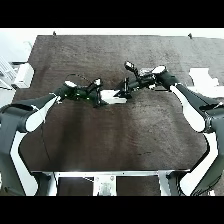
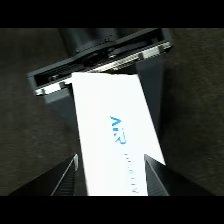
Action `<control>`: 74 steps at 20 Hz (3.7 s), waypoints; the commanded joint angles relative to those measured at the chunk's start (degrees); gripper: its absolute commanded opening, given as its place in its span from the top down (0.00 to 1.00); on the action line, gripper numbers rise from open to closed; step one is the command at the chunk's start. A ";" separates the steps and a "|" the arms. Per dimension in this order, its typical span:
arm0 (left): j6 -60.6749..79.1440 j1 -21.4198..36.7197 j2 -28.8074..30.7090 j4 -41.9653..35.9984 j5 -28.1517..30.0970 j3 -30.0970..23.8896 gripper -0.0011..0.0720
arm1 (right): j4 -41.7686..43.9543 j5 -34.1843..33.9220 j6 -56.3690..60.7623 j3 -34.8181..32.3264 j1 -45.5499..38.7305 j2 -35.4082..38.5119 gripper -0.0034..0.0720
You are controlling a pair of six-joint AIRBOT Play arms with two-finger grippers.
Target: Fold the box and place the chain.
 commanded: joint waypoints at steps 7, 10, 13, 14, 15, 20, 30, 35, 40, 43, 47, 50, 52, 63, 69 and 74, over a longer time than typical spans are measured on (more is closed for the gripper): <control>-0.07 -0.02 0.04 -0.07 0.00 0.00 0.34 | 4.70 2.67 -2.91 -0.02 -0.04 0.20 0.54; -0.07 -0.02 0.04 -0.07 0.02 0.00 0.34 | 2.16 2.56 -2.91 -0.07 0.13 0.15 0.58; -0.07 -0.02 0.04 -0.07 0.00 0.00 0.34 | 0.15 -1.68 -2.91 -0.07 0.13 0.15 0.58; -0.07 -0.02 0.04 -0.07 0.00 0.00 0.34 | 0.20 -3.37 -2.93 -0.07 0.13 0.15 0.58; -0.07 -0.02 0.04 -0.07 0.00 0.00 0.34 | 0.20 -4.46 -2.97 -0.04 0.13 0.15 0.58; -0.07 -0.02 0.04 -0.07 0.00 0.00 0.34 | 1.42 -5.95 -3.15 0.48 0.13 0.17 0.58; -0.07 -0.02 0.04 -0.07 -0.02 0.00 0.34 | 2.36 -5.88 -3.10 1.20 0.81 0.15 0.58; -0.07 -0.02 0.04 -0.07 -0.04 0.00 0.34 | -0.42 -6.54 -3.10 -0.46 2.19 0.15 0.58; -0.07 -0.02 0.04 -0.07 -0.02 0.00 0.34 | -0.66 -3.45 -2.45 -0.83 2.25 0.15 0.58; -0.07 -0.02 0.04 -0.07 -0.02 0.00 0.34 | -0.66 -2.86 -2.47 -1.81 2.25 0.15 0.55; -0.07 -0.02 0.04 -0.07 -0.02 0.00 0.34 | -0.68 -2.91 -2.56 -2.80 2.25 0.15 0.47; -0.07 -0.02 0.04 -0.07 -0.02 0.00 0.34 | -0.68 -2.86 -2.71 -2.89 2.19 0.15 0.47; -0.07 -0.02 0.04 -0.07 -0.02 0.00 0.34 | -0.44 -2.56 -3.02 -2.86 1.92 0.15 0.44; -0.07 -0.02 0.04 -0.07 -0.02 0.00 0.34 | 5.46 -0.35 -5.84 -2.89 -0.02 0.15 0.94; -0.07 -0.02 0.04 -0.07 -0.02 0.00 0.34 | -5.03 -3.52 0.63 -3.76 1.49 0.13 0.94; -0.07 -0.02 0.04 -0.07 0.00 0.00 0.34 | -5.09 -3.93 0.63 -4.15 1.64 0.17 0.94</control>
